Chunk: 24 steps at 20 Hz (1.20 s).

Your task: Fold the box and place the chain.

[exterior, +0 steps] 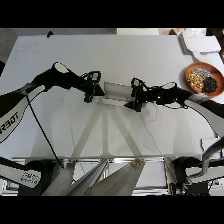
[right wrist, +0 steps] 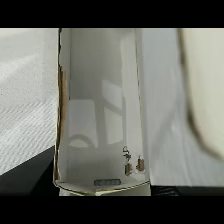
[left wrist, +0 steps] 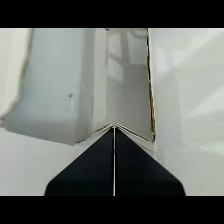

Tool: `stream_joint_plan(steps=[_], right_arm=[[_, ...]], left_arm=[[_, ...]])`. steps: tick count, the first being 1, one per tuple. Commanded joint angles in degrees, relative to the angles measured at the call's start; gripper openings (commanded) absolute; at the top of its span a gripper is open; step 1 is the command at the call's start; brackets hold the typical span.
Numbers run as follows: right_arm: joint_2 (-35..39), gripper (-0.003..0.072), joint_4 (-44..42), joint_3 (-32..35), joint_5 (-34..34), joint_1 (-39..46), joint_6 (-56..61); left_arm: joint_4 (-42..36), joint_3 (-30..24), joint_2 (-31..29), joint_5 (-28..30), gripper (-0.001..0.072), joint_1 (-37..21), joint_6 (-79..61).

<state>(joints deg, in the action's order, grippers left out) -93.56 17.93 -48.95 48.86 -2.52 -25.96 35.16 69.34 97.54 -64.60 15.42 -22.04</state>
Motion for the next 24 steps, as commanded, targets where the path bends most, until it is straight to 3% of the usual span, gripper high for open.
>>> stream_joint_plan(steps=[1,7,10,14,17,22,24], right_arm=[[0.00,0.0443,0.04,-0.04,0.00,0.02,-0.04],[0.00,0.0443,0.04,-0.04,0.00,0.02,-0.04],[0.00,0.0443,0.04,-0.04,0.00,0.02,-0.04],[0.00,0.0443,0.07,-0.04,0.00,0.02,-0.04],[0.00,0.0443,0.04,-0.04,0.00,0.02,-0.04],[0.00,0.0443,0.04,-0.04,0.00,0.02,-0.04],[0.00,0.0443,0.04,-0.04,0.00,0.02,-0.04]], left_arm=[[3.37,0.02,-4.79,-0.85,0.0010,-0.15,3.74],[16.37,0.02,-13.77,-5.35,0.0005,-2.75,19.82],[17.22,0.02,-15.10,-6.93,0.0005,-7.06,35.54],[19.41,0.02,-15.04,-2.91,0.0004,-13.25,61.33],[24.09,0.02,-13.68,0.90,0.0006,-14.80,77.35],[24.24,0.02,-5.51,-0.81,0.0005,-13.86,86.97],[20.52,0.02,-2.16,-2.29,0.0004,-13.60,87.84]])
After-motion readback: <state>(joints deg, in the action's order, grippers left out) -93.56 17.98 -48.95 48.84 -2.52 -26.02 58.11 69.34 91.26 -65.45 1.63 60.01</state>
